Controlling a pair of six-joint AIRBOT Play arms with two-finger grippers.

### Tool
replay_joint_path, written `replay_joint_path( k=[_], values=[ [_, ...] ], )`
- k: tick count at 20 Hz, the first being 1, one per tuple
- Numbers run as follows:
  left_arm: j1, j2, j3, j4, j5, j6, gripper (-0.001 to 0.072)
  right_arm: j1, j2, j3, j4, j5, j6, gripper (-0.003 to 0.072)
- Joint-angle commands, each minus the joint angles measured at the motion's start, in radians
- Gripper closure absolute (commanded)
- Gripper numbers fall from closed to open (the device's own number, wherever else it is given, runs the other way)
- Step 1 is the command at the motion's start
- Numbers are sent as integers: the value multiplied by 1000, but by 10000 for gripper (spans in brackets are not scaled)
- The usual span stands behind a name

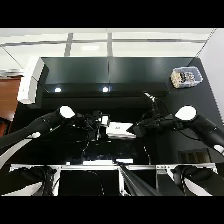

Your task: Fold the box and place the chain.

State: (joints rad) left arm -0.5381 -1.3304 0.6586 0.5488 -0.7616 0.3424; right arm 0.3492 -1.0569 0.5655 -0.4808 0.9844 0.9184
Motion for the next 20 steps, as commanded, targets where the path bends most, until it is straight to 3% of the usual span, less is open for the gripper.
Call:
replay_joint_path(
  k=[1,4,9,14,16,18,20],
  values=[
    [0,-1,1,0,-1,1,322,2,-86,-17,25,-49,17,682],
    [0,-1,1,0,-2,1,322,2,-125,-17,-50,-51,37,682],
    [0,0,1,-12,-2,1,322,-2,-106,-9,-50,-35,36,677],
    [0,5,6,-16,2,-61,321,-151,39,125,-106,195,32,677],
    [2,8,13,-15,24,-136,213,-266,126,149,-147,255,33,677],
    [4,14,16,-5,75,-275,-4,-387,204,149,-188,294,48,676],
    [3,39,17,45,42,-287,-4,-498,257,149,-237,356,52,676]
  ],
)
